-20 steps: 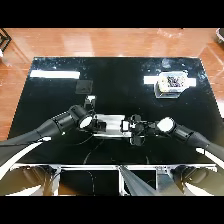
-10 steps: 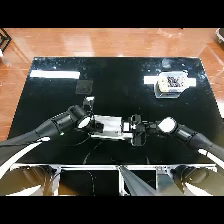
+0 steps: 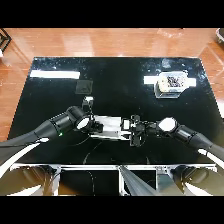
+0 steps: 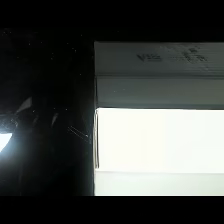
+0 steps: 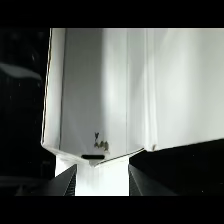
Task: Fold the box and place the chain.
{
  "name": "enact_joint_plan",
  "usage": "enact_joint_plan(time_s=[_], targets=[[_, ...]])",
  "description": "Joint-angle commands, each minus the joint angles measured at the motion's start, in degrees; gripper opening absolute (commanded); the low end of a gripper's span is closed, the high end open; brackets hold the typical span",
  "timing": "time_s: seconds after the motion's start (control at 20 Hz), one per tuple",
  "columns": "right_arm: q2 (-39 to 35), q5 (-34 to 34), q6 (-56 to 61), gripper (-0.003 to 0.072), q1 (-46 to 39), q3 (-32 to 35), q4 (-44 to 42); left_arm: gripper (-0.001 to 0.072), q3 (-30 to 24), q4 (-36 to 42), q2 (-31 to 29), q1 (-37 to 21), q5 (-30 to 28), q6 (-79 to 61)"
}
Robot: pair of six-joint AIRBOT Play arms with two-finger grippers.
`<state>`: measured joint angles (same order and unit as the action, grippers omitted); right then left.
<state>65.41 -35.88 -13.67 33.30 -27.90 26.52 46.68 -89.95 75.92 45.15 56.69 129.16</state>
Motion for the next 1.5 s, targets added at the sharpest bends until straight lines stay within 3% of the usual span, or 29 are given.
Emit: enact_joint_plan(time_s=[0.0,0.3,0.7,1.15,1.25,1.4,1.45], targets=[[0.0,-0.2,0.0,0.0371,0.0,0.0,-1.4,0.0031,-0.1,0.5,0.0,0.0,-0.9,0.1],[0.5,0.6,0.0,0.0371,1.8,0.0,-2.9,0.0031,-0.1,0.7,0.0,0.0,-0.9,0.1],[2.4,7.0,-0.1,0.0369,6.1,0.0,-5.8,0.0031,-0.1,0.7,0.0,0.0,-0.7,0.0],[2.6,7.2,-2.4,0.0367,6.3,0.0,-9.4,0.0029,-0.1,1.1,0.0,0.0,-0.6,0.0],[2.6,7.2,-2.4,0.0206,6.3,0.0,-9.4,0.0029,-0.1,1.1,0.0,0.0,-0.6,0.0],[2.5,7.2,-2.4,0.0208,6.3,0.0,-9.4,0.0029,-0.1,1.2,0.0,0.0,-0.5,0.0],[2.5,7.2,-2.4,0.0270,6.3,0.0,-9.4,0.0029,-0.1,1.4,0.0,0.0,-0.5,0.0]])
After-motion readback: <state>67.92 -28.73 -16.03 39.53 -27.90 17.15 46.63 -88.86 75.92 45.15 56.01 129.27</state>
